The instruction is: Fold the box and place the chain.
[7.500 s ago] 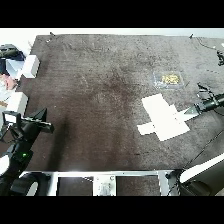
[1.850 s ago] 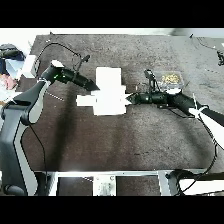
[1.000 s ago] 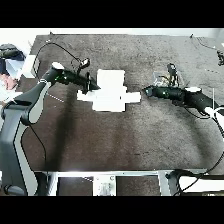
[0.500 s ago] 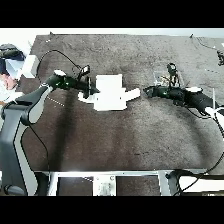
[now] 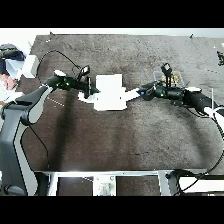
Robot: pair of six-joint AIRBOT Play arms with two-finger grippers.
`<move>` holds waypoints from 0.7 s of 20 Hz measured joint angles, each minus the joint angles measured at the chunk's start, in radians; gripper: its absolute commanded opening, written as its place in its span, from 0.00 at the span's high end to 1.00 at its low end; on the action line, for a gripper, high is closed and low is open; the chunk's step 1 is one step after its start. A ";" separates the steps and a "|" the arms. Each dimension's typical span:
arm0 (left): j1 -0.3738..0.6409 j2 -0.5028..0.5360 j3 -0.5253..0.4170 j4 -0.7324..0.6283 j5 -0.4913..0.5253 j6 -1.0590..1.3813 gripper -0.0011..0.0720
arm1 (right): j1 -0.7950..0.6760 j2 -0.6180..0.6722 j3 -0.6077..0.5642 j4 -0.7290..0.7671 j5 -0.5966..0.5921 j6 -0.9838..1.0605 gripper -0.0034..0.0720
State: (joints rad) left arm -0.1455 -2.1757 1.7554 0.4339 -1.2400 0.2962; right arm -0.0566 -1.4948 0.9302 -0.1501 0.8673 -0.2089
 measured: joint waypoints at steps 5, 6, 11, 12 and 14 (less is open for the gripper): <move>0.000 0.000 0.000 0.001 0.004 0.000 0.97 | 0.135 -0.014 0.000 -0.100 -0.011 -0.186 0.02; 0.000 0.000 0.000 0.001 0.005 0.000 0.97 | 0.165 -0.019 0.000 -0.141 -0.035 -0.212 0.02; 0.000 0.000 0.000 0.001 0.006 0.000 0.97 | 0.289 -0.026 0.000 -0.317 -0.150 -0.272 0.02; 0.000 0.000 0.000 0.001 0.006 0.000 0.97 | 0.307 -0.027 0.000 -0.339 -0.163 -0.274 0.02; 0.000 0.000 0.000 0.000 0.006 0.000 0.97 | 0.332 -0.029 0.000 -0.370 -0.195 -0.279 0.02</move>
